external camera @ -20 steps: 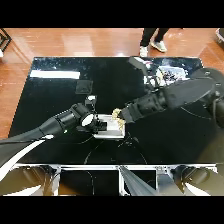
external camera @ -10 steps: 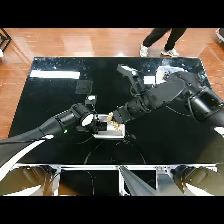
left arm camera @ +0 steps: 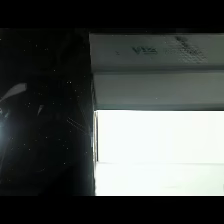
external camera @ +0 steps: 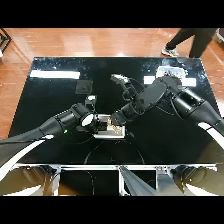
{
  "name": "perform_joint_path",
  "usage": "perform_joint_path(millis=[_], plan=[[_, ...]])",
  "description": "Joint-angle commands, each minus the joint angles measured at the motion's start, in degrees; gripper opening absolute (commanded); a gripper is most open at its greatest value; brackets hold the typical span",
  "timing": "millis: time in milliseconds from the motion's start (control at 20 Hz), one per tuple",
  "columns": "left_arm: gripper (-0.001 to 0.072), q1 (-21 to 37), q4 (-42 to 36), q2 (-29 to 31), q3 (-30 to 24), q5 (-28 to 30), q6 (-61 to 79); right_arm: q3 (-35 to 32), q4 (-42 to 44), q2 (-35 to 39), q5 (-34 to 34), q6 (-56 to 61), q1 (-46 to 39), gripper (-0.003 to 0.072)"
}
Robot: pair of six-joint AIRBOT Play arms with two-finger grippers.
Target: Fold the box and place the chain.
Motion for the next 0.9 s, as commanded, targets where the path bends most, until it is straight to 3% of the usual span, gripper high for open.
perform_joint_path(millis=[0,150,350,400,450,500,550,700,850], plan=[[0.002,-0.02,0.0,0.0,-0.02,0.02,0.02,0.0,-0.46,-0.35,-1.01,0.0,0.09,0.045],[0.0019,-0.02,0.0,0.0,0.0,0.02,0.04,0.0,-1.03,1.88,-7.54,-0.11,-2.86,0.0445],[0.0021,0.0,0.0,0.02,0.35,-0.28,0.02,0.0,-11.47,10.6,-15.28,0.48,-10.82,0.0446],[0.0052,0.0,0.0,0.02,0.96,-0.74,0.02,-0.02,-15.96,12.66,-17.33,1.49,-12.68,0.0557],[0.0227,0.0,0.04,0.02,1.9,-1.57,0.11,-0.02,-19.76,14.14,-19.41,1.53,-14.08,0.0713],[0.046,0.0,0.0,0.04,3.04,-2.23,0.83,-0.02,-23.04,15.3,-21.0,1.53,-15.3,0.072],[0.0563,0.0,0.04,0.09,4.44,-3.65,1.38,-0.04,-24.92,16.09,-21.38,1.53,-16.13,0.072],[0.0563,-0.02,0.46,1.79,8.5,-9.33,2.91,-0.04,-26.25,17.16,-18.51,1.53,-17.42,0.0719],[0.0561,0.0,2.86,8.59,9.18,-14.71,4.28,-0.04,-26.18,17.16,-12.68,1.55,-17.4,0.0718]])
